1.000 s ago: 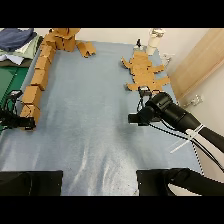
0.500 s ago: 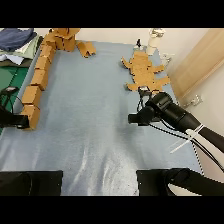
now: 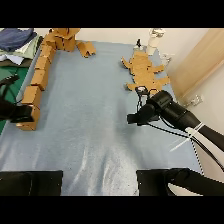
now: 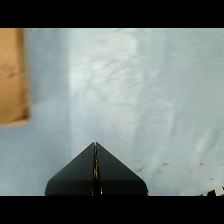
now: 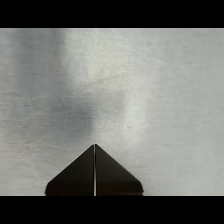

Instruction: Fold the box.

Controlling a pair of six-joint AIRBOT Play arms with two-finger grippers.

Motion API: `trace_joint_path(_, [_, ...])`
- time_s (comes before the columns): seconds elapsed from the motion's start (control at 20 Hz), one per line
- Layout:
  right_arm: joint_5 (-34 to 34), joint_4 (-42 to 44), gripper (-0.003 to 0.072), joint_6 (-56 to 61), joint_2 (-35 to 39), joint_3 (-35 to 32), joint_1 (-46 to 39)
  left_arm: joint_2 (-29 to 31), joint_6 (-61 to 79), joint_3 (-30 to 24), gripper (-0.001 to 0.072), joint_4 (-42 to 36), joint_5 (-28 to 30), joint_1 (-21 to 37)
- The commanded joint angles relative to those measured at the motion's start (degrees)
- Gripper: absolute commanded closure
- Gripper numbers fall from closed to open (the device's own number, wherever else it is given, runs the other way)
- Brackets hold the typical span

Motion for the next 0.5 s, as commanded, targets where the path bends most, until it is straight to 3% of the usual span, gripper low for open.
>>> trace_joint_path(0.0, [0.6,6.2,0.0682,-5.4,-2.4,4.6,-2.6,-2.6,-4.2,3.8,0.0697,-4.0,6.6,-13.0])
trace_joint_path(0.1, [0.5,7.3,0.0682,-6.9,-5.2,9.9,-4.2,-8.6,-6.6,9.6,0.0697,-2.8,11.1,-22.3])
trace_joint_path(0.25, [0.1,8.2,0.0682,-7.6,-10.0,18.8,-5.1,-20.6,-8.6,20.7,0.0697,-1.7,14.4,-31.2])
trace_joint_path(0.45, [-0.3,11.4,0.0683,-8.9,-17.1,27.2,-5.1,-32.9,-11.3,31.6,0.0698,-1.7,18.9,-34.6])
